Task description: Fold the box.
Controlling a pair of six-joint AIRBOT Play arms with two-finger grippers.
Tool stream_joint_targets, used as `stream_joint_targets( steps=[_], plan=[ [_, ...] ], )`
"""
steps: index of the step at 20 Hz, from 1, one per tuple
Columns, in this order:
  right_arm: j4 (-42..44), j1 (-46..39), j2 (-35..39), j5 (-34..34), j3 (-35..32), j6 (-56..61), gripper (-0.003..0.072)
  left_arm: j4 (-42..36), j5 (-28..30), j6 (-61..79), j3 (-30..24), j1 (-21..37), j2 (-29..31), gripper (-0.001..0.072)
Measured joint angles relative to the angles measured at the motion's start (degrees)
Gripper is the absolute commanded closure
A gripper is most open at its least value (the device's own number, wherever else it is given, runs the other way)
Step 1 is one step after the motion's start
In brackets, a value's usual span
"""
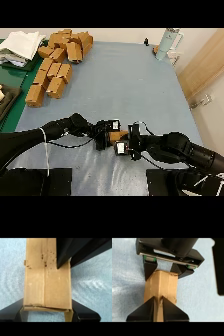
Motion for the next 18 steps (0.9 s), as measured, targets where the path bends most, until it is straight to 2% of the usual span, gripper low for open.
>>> stream_joint_targets(
  steps=[18],
  plan=[
    [0.17,-0.11,2.10,-0.17,0.00,0.44,0.0612,0.04,-0.11,0.04,0.00,0.00,0.00,0.0389]
  ],
)
